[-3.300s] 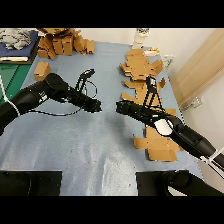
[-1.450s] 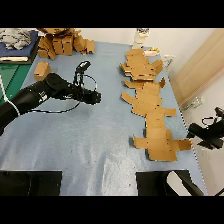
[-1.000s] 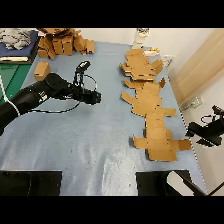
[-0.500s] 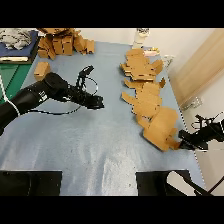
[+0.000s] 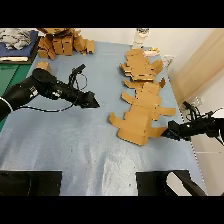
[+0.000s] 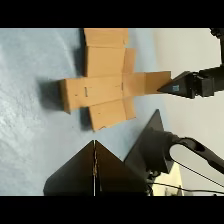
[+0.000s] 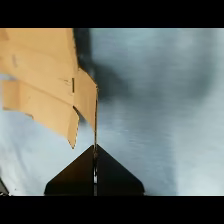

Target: Fold the box.

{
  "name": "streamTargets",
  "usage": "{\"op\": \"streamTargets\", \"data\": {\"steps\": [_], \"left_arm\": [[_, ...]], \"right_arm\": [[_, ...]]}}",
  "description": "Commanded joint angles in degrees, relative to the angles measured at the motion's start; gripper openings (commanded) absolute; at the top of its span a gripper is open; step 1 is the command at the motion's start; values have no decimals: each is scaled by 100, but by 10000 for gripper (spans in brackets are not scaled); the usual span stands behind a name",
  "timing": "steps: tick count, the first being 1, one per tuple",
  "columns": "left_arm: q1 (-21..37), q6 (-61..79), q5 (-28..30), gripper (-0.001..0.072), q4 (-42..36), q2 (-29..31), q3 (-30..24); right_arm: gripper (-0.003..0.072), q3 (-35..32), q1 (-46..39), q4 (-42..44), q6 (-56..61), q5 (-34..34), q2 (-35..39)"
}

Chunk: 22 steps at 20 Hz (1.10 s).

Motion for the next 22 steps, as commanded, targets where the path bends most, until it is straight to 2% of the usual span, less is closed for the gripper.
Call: {"op": "streamTargets", "data": {"steps": [1, 2, 5, 9, 10, 11, 12, 15, 22], "left_arm": [[328, 42, -796, 481, -101, -4, -2], [400, 28, -931, 531, -101, -4, -4], [487, 35, -1016, 533, -44, -4, -4], [487, 33, -1182, 533, 577, -39, -33], [487, 33, -1237, 532, 756, -39, -52], [487, 33, -1255, 532, 892, -39, -81], [487, 33, -1285, 532, 984, -39, -107], [487, 31, -1279, 533, 1034, -39, -197], [487, 48, -1285, 533, 1084, -39, -219]], "right_arm": [[3, -33, 723, 431, -79, 20, 367], [2, -59, 942, 455, -63, -17, 415], [2, -278, 1657, 492, -61, -562, 485], [5, -802, 2389, 551, -63, -1316, 337], [74, -868, 2476, 551, -70, -1410, 267], [190, -885, 2520, 551, -87, -1554, 186], [237, -883, 2524, 555, -94, -1720, 111], [237, -883, 2524, 566, -299, -2120, -210], [237, -883, 2524, 560, -297, -2496, -1082]]}}
